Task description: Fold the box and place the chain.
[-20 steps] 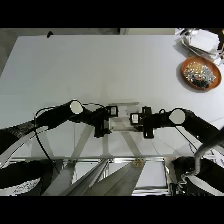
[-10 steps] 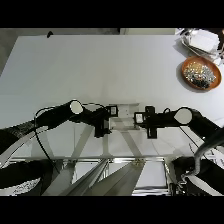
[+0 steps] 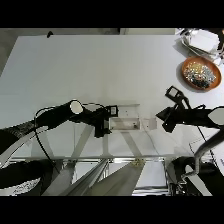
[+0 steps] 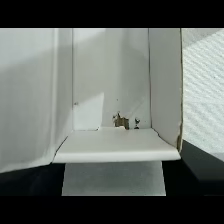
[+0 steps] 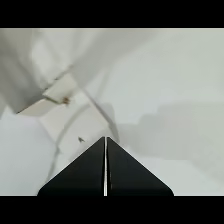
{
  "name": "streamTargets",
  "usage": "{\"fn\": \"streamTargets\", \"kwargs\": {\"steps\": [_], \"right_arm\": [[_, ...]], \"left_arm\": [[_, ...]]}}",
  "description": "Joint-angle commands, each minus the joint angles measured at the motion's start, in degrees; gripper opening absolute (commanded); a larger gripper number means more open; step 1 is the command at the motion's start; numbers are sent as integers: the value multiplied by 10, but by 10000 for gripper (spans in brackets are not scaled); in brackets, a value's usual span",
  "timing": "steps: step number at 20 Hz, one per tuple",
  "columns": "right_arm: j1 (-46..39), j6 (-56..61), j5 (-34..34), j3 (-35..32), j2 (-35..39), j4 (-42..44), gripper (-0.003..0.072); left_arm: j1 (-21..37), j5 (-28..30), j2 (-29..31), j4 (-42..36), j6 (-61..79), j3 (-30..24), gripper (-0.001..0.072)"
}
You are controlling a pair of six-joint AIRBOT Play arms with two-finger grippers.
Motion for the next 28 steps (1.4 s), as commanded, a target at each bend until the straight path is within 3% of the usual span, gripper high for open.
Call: {"fn": "streamTargets", "kwargs": {"steps": [1, 7, 14, 23, 25, 28], "right_arm": [[-32, 160, -6, 0, -1, -63, 16], [-16, 282, -38, 0, -98, -65, 16], [80, 260, -74, 0, -230, -24, 15], [117, 230, -52, 2, -225, 19, 18], [118, 230, -49, 9, -206, 17, 178], [118, 234, -44, 15, -175, 17, 181]], "left_arm": [[0, 0, 0, 0, 0, 0, 286], [0, 0, 0, 0, 0, 0, 286], [0, 0, 0, 0, 0, 0, 286], [0, 0, 0, 0, 0, 0, 286], [0, 0, 0, 0, 0, 0, 286], [0, 0, 0, 0, 0, 0, 286]]}}
